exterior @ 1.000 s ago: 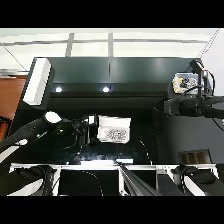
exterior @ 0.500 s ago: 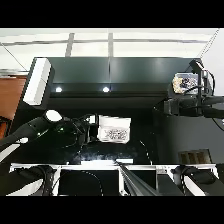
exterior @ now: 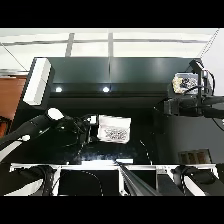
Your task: Fold the box and place the chain.
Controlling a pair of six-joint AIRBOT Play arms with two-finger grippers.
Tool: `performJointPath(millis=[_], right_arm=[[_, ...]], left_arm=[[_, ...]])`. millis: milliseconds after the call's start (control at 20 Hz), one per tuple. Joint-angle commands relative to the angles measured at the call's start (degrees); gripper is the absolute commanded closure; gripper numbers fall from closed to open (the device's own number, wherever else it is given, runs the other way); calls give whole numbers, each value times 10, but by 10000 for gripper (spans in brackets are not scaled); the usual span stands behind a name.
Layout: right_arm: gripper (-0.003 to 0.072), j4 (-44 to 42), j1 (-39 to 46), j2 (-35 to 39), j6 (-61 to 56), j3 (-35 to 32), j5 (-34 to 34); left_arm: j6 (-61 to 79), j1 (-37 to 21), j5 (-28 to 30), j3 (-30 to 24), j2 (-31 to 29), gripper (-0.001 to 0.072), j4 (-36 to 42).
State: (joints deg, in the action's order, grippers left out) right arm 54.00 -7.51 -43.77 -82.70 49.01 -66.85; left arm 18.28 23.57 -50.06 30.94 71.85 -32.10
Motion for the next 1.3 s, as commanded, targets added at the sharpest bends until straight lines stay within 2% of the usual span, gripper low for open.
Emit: performJointPath(millis=[0,150,250,350,450,500,550,700,800,850,950,1000,1100,1250], right_arm=[[300,1,0,0,0,0,0],[299,1,0,0,0,0,0],[300,6,0,0,1,-1,0],[299,12,0,0,0,-14,1],[294,12,-6,-3,0,-41,16],[64,11,-15,-8,0,-53,30],[-34,12,-32,-20,0,-60,51],[-34,-5,-109,-89,58,-61,158],[-34,-39,-166,-131,176,-61,229],[-34,-58,-191,-149,245,-61,237],[-34,-74,-222,-160,368,-60,193],[-34,-64,-226,-160,419,-56,148],[-34,-24,-226,-160,453,-54,79],[-34,13,-229,-161,472,-60,73]], left_arm=[[2,22,-7,1,1,-1,2],[2,39,10,1,1,9,2],[1,38,17,1,1,42,-1],[-1,38,19,1,1,166,-3],[-1,38,19,1,1,174,-3],[-1,38,19,1,1,173,-3],[-1,38,19,1,1,174,-3],[-1,38,19,1,1,173,-3],[0,38,19,1,1,173,-3],[0,38,19,1,1,173,-3],[-1,38,19,1,1,173,-3],[-1,38,19,1,1,173,-3],[0,38,19,1,1,173,-3],[0,38,19,1,1,173,-2]])
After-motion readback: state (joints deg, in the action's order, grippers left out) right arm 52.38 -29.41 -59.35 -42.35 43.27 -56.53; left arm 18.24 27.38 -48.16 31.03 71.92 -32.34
